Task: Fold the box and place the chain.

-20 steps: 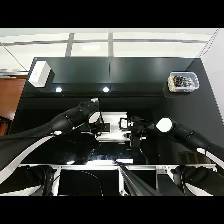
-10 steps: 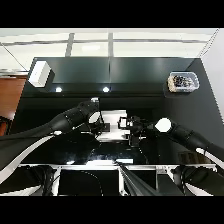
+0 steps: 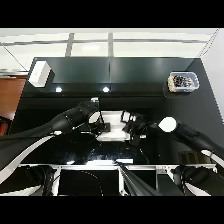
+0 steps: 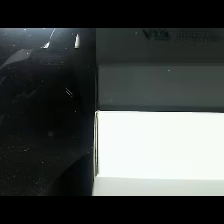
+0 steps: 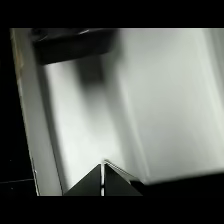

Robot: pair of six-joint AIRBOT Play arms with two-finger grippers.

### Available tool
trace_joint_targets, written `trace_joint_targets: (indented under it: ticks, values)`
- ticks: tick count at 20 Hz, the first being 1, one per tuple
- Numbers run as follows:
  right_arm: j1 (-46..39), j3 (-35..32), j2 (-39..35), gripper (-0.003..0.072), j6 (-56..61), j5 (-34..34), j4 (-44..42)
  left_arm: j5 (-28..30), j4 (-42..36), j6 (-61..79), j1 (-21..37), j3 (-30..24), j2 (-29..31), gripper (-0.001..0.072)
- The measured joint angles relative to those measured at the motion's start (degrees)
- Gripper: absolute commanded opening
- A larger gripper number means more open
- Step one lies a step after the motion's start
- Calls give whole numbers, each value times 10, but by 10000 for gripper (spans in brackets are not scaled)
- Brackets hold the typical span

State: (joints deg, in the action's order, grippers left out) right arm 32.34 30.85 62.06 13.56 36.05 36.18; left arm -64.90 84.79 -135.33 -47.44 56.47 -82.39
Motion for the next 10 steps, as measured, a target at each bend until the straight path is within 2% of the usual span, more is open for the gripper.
trace_joint_targets:
  ticks: [2,6,8,10]
  values:
    - [-46,9,-40,11,135,46,61,0,0,0,0,0,0,26]
    - [-194,9,-92,11,425,131,175,0,0,1,0,0,0,26]
    - [-264,-10,-98,11,537,146,193,0,0,1,0,0,0,26]
    - [-310,-36,-89,11,604,159,174,0,0,1,0,0,0,26]
